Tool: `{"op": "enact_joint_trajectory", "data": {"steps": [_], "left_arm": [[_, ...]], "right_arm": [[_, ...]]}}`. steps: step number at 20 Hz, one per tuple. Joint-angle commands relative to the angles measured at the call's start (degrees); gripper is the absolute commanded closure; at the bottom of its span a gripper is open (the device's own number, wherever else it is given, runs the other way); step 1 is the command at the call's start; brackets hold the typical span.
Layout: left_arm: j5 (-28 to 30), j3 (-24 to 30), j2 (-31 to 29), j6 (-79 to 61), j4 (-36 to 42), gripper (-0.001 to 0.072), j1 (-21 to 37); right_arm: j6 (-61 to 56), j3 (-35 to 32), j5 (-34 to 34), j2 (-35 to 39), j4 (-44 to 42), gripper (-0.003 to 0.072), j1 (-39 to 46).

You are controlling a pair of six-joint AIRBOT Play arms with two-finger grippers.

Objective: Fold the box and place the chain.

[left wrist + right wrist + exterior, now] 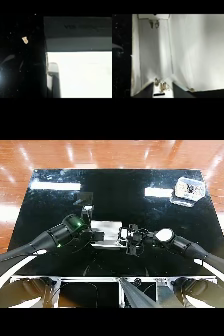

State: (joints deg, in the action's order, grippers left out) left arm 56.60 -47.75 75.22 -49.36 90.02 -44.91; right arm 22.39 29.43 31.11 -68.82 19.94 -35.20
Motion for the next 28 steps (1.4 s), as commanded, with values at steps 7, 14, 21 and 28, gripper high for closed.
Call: {"op": "enact_joint_trajectory", "data": {"steps": [7,14,21,28], "left_arm": [[-0.1,0.0,0.0,-0.3,0.7,0.069,0.0],[-0.1,0.0,0.0,-0.3,0.7,0.0689,0.0],[-0.1,0.0,0.0,-0.4,0.7,0.0689,0.0],[-0.1,0.0,0.0,-0.3,0.7,0.0689,0.0]], "right_arm": [[0.4,0.0,-0.4,-1.2,-1.6,0.0306,-0.2],[0.6,0.0,-0.3,-1.2,-1.7,0.0427,-0.2],[0.6,0.0,-0.3,-1.2,-3.7,0.0229,-0.2],[0.6,0.0,-0.3,-1.2,-3.4,0.0556,-0.1]]}}
